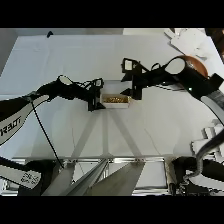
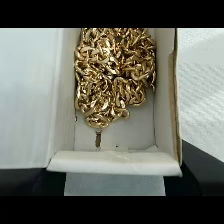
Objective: Fold the box and place the chain.
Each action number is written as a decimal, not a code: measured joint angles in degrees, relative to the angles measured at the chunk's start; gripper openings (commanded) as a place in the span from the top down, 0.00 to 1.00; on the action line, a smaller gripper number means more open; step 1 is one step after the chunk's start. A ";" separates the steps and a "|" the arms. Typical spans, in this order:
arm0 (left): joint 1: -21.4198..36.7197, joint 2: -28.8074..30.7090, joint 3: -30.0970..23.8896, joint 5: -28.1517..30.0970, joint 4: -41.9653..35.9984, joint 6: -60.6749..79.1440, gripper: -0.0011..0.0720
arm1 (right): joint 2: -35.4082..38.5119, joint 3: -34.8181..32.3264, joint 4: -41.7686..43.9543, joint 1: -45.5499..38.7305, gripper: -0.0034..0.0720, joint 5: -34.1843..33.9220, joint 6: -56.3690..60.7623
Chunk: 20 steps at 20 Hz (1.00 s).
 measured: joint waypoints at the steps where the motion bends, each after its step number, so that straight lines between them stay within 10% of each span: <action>1: 0.00 0.00 0.00 0.00 0.00 0.00 0.83 | 0.52 -0.50 -0.22 -1.75 0.27 1.38 -0.09; 20: 0.02 0.00 0.00 0.02 0.00 0.00 0.83 | -11.02 -8.02 -0.76 -6.51 0.35 -1.09 -16.61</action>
